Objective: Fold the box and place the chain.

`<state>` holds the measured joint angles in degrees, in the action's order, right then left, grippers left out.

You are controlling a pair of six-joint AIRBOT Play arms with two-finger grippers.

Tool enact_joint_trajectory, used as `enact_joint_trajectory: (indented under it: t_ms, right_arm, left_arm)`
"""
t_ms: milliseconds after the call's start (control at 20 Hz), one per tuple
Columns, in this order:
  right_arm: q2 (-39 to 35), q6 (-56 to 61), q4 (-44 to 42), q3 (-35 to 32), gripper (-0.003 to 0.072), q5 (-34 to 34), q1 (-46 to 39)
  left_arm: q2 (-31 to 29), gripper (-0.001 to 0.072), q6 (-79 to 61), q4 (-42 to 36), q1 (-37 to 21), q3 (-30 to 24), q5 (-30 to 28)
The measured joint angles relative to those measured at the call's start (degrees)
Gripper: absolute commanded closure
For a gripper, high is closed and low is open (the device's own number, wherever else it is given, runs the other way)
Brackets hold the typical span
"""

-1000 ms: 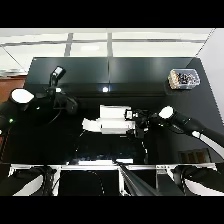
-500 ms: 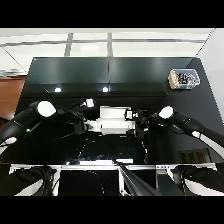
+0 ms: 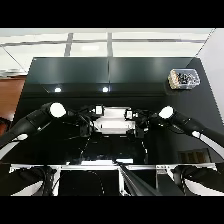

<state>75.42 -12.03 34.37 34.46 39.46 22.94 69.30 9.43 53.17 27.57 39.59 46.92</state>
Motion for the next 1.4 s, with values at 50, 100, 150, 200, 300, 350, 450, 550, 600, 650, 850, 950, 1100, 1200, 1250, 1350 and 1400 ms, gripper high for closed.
enact_joint_trajectory:
  t_ms: [50,100,150,200,300,350,450,550,600,650,850,950,1100,1200,1250,1350,1400]
  right_arm:
    - [0.00,0.00,0.00,0.00,0.0453,0.00,0.00]
    - [0.00,0.00,0.00,0.00,0.0453,0.00,0.00]
    - [0.00,0.00,0.02,0.00,0.0453,0.00,0.00]
    - [0.00,0.00,0.02,0.00,0.0453,0.00,0.00]
    - [0.00,0.02,0.00,0.00,0.0453,0.00,0.00]
    - [0.00,0.02,0.00,0.00,0.0453,0.00,0.00]
    - [0.00,0.00,0.02,0.00,0.0453,0.00,0.00]
    - [0.00,0.00,0.00,0.00,0.0453,0.00,0.00]
    - [0.00,0.00,0.02,0.00,0.0453,0.00,0.00]
    - [0.00,0.00,0.02,0.00,0.0453,0.00,0.00]
    - [0.00,0.02,0.00,0.00,0.0453,0.00,0.00]
    - [0.00,0.02,0.00,0.00,0.0453,0.00,0.00]
    - [0.00,0.00,0.00,0.02,0.0453,0.00,0.00]
    - [0.00,-0.02,0.02,0.00,0.0453,0.00,0.00]
    - [0.00,-0.02,0.02,0.00,0.0453,0.00,0.00]
    - [0.00,-0.11,0.04,0.02,0.0453,0.02,0.00]
    - [0.00,-0.04,0.04,0.02,0.0453,0.02,0.00]
  left_arm:
    - [0.39,0.0435,-0.44,-0.15,0.07,0.02,0.22]
    - [0.63,0.0443,-0.76,-0.33,0.11,0.11,0.24]
    - [0.85,0.0499,-0.96,-0.46,0.15,0.17,0.35]
    - [0.96,0.0544,-1.11,-0.55,0.17,0.31,0.55]
    - [1.20,0.0557,-1.40,-1.25,0.17,0.46,0.31]
    - [1.33,0.0556,-1.53,-2.10,0.17,0.52,0.17]
    - [1.79,0.0556,-1.55,-3.93,0.22,0.59,0.04]
    - [2.36,0.0555,-1.64,-5.44,0.22,0.63,-0.04]
    - [2.58,0.0555,-1.70,-6.01,0.22,0.63,-0.09]
    - [2.86,0.0550,-1.70,-6.71,0.22,0.63,-0.09]
    - [4.66,0.0550,-1.75,-11.69,0.20,0.63,-1.90]
    - [5.97,0.0554,-1.84,-13.60,0.20,0.66,-2.64]
    - [7.06,0.0684,-1.99,-14.97,0.22,0.68,-2.21]
    - [7.37,0.0663,-2.45,-15.37,0.20,0.68,-1.55]
    - [7.45,0.0452,-2.73,-15.45,0.20,0.68,-1.25]
    - [7.58,0.0371,-2.86,-15.52,0.20,0.68,-0.85]
    - [7.61,0.0506,-2.99,-15.52,0.17,0.68,-0.83]
